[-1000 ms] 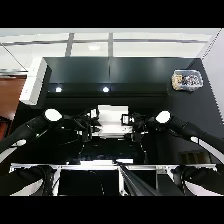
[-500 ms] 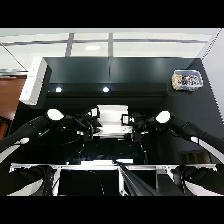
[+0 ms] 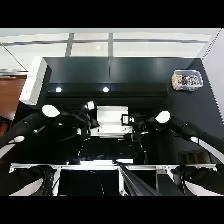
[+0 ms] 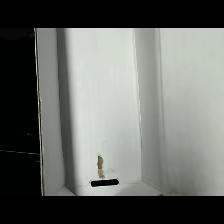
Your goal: Fold the box and place the chain.
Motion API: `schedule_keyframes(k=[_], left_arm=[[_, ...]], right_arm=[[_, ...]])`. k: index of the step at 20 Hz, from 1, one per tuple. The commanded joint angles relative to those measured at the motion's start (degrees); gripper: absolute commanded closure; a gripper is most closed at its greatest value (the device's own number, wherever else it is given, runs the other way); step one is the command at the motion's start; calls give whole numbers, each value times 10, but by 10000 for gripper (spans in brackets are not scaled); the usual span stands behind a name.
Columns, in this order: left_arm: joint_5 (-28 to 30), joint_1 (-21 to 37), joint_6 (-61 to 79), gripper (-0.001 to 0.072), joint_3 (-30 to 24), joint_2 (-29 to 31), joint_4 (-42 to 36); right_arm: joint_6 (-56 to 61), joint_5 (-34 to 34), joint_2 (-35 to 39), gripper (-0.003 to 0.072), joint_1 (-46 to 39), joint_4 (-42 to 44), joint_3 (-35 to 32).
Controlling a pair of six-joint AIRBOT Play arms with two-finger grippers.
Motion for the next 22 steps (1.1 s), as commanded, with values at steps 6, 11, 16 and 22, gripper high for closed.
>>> schedule_keyframes(k=[6, 11, 16, 22], left_arm=[[-59, 276, -497, 680, 9, 147, 211], [-228, 360, -633, 681, -63, 55, 117], [-129, 247, -587, 680, -94, -23, 38], [-123, 119, -546, 681, -56, -95, 6]], right_arm=[[0, 0, 0, 210, 0, 0, 0], [0, 0, 0, 210, 0, 0, 0], [-1, 4, 0, 210, 0, -2, 0], [0, 4, 0, 210, 0, -2, 0]])
